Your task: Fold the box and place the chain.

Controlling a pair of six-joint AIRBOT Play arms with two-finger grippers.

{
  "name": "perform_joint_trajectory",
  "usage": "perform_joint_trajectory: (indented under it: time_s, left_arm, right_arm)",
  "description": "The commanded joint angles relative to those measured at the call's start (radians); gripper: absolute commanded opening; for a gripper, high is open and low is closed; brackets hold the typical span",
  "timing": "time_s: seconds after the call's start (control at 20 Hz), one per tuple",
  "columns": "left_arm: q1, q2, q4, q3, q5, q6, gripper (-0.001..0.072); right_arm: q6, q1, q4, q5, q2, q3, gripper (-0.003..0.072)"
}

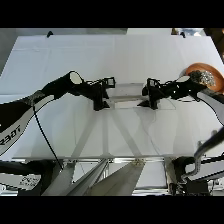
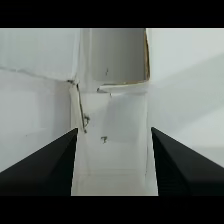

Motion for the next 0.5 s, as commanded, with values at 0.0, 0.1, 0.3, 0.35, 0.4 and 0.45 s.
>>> perform_joint_trajectory:
  time_s: [0.0, 0.1, 0.3, 0.35, 0.4, 0.45]
  left_arm:
    - [-0.006, -0.005, -0.051, 0.000, -0.030, 0.091, 0.0489]
    - [-0.006, -0.006, -0.098, 0.000, -0.041, 0.132, 0.0481]
    - [-0.006, -0.006, -0.122, 0.000, -0.051, 0.165, 0.0393]
    - [-0.006, -0.006, -0.123, 0.000, -0.050, 0.169, 0.0393]
    - [-0.006, -0.006, -0.123, 0.000, -0.050, 0.169, 0.0393]
    - [-0.006, -0.006, -0.123, 0.000, -0.050, 0.169, 0.0393]
  right_arm:
    - [0.000, 0.000, 0.000, 0.000, 0.000, 0.000, 0.0404]
    - [0.000, 0.000, 0.000, 0.000, 0.000, 0.000, 0.0404]
    - [0.000, 0.000, 0.000, 0.000, 0.000, 0.000, 0.0404]
    - [0.000, 0.000, 0.000, 0.000, 0.000, 0.000, 0.0404]
    - [0.000, 0.000, 0.000, 0.000, 0.000, 0.000, 0.0404]
    - [0.000, 0.000, 0.000, 0.000, 0.000, 0.000, 0.0404]
